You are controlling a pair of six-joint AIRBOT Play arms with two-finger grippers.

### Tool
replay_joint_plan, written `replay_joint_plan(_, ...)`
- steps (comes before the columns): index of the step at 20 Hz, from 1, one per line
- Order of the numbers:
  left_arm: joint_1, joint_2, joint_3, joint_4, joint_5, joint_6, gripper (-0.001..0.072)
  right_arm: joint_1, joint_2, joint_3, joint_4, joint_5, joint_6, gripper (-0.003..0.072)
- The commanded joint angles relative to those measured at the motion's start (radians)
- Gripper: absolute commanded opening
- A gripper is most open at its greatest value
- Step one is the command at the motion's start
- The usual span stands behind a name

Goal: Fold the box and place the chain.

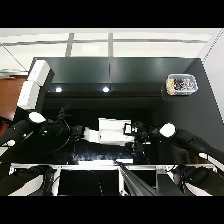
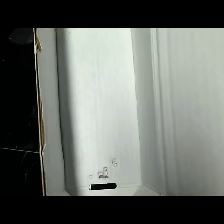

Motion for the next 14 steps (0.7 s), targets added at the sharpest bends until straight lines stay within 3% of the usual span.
replay_joint_plan(1, 0.0, 0.008, 0.011, 0.011, -0.006, 0.006, 0.0573, 0.0, 0.0, 0.0, 0.0, 0.0, 0.0, 0.0323)
replay_joint_plan(4, 0.0, 0.029, 0.029, 0.012, -0.045, 0.006, 0.0596, 0.0, 0.0, 0.0, 0.0, 0.0, 0.0, 0.0323)
replay_joint_plan(5, -0.001, 0.037, 0.034, 0.012, -0.056, 0.005, 0.0719, 0.0, 0.0, 0.0, 0.0, 0.0, 0.0, 0.0323)
replay_joint_plan(14, -0.013, 0.195, 0.04, 0.002, -0.085, -0.034, 0.0715, 0.0, 0.0, 0.0, 0.0, 0.0, 0.0, 0.0324)
